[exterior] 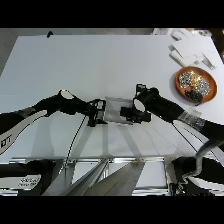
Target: Fold the box and place the chain.
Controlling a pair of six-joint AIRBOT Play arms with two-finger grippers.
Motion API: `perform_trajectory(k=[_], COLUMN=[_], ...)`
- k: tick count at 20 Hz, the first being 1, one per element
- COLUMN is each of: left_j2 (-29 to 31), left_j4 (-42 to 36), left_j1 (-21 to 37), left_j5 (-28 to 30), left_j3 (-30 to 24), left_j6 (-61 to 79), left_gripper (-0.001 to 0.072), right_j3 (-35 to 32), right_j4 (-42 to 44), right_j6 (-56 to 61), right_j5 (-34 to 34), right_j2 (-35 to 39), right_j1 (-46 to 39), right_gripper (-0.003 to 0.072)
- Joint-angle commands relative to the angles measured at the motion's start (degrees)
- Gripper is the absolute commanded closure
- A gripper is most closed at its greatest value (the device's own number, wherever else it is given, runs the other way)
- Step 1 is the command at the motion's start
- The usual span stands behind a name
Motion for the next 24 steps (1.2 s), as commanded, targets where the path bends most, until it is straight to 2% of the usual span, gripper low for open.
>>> perform_trajectory(k=[1,5,7,11,13,17,18,19,21,24], left_j2=[0.0,0.0,0.0,0.0,0.0,0.0,0.0,0.0,0.0,0.0], left_j4=[-0.2,-0.2,-0.2,-0.2,-0.2,-0.2,-0.2,-0.2,-0.2,-0.2], left_j1=[0.0,0.0,0.0,0.0,0.0,0.0,0.0,0.0,0.0,0.0], left_j5=[0.0,0.0,0.0,0.0,0.0,0.0,0.0,0.0,0.0,0.0], left_j3=[0.0,0.0,0.0,0.0,0.0,0.0,0.0,0.0,0.0,0.0], left_j6=[0.0,0.0,0.0,0.0,0.0,0.0,0.0,0.0,0.0,0.0], left_gripper=[0.0676,0.0676,0.0676,0.0676,0.0676,0.0676,0.0676,0.0676,0.0676,0.0676], right_j3=[0.0,0.0,0.0,0.0,0.3,4.7,6.3,7.8,10.3,11.5], right_j4=[0.9,0.9,0.7,-1.0,-1.7,-2.6,-4.2,-6.6,-11.4,-11.5], right_j6=[0.0,-3.2,-4.9,-11.5,-17.0,-31.4,-33.2,-34.7,-39.1,-47.5], right_j5=[0.1,0.6,1.6,4.3,7.3,13.1,13.6,13.7,13.7,11.5], right_j2=[-0.7,-0.6,-0.3,3.5,7.4,17.2,19.3,20.9,21.6,18.9], right_j1=[0.4,0.4,0.4,0.4,-0.2,-4.1,-6.1,-8.7,-17.1,-34.6], right_gripper=[0.0671,0.0652,0.0478,0.0434,0.0340,0.0349,0.0363,0.0416,0.0416,0.0417])
